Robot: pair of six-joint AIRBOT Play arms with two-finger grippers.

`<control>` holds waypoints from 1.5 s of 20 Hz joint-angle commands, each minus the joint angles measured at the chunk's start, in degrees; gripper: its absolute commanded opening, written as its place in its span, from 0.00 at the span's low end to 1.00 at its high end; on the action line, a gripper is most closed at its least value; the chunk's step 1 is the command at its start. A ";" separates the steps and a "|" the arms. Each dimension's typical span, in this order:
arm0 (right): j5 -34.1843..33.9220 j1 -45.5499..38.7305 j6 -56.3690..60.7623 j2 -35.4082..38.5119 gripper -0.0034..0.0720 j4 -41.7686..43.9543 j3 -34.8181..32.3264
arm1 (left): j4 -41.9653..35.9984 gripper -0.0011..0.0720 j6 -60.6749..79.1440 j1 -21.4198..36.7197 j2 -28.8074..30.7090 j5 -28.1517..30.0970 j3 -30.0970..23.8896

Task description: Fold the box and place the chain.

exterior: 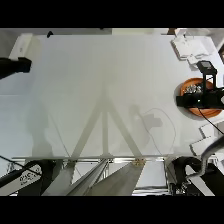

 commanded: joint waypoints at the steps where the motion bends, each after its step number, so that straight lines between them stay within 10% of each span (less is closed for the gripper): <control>1: -0.04 -0.04 -0.02 0.04 0.06 0.04 0.00 | 2.12 0.02 -1.70 0.63 -8.39 -0.85 -0.02; 12: -0.17 -0.04 -0.02 0.04 0.06 0.04 0.00 | 3.43 0.08 -0.13 0.42 -17.31 0.94 -0.02; 19: -0.17 -0.04 -0.02 0.04 0.06 0.07 0.00 | 3.43 0.96 -0.24 0.42 -16.00 -0.59 0.00; 30: -0.17 -0.04 -0.02 0.04 0.06 0.07 0.00 | 3.43 0.98 0.96 0.42 -4.04 -4.28 0.00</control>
